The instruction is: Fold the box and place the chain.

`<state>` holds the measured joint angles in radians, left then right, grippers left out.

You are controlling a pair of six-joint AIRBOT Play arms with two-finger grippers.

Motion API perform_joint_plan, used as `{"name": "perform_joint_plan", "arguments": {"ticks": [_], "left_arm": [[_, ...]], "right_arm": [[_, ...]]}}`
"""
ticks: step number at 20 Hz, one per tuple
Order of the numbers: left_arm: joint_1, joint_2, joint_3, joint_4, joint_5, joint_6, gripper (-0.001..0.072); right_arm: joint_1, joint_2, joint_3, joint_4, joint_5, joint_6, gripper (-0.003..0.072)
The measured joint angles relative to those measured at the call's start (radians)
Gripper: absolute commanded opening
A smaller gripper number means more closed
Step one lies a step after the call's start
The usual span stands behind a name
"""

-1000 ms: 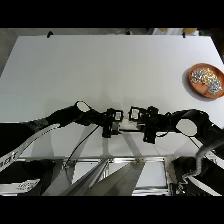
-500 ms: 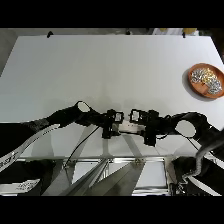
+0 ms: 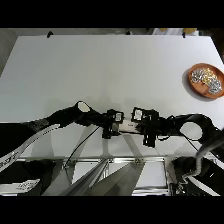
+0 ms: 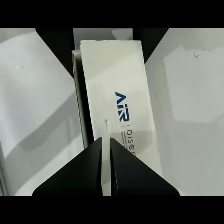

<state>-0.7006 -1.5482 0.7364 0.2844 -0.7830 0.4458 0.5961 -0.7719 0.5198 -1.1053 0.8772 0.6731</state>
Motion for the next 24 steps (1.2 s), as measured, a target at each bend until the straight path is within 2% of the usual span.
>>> {"name": "perform_joint_plan", "arguments": {"ticks": [9, 24], "left_arm": [[0.000, 0.000, 0.000, 0.000, 0.001, 0.000, 0.0314], [0.000, 0.000, 0.000, 0.000, 0.001, -0.001, 0.0314]], "right_arm": [[0.000, -0.086, -0.003, 0.015, 0.015, 0.002, 0.0036], [0.000, -0.096, -0.050, 0.016, -0.003, 0.002, 0.0039]]}}
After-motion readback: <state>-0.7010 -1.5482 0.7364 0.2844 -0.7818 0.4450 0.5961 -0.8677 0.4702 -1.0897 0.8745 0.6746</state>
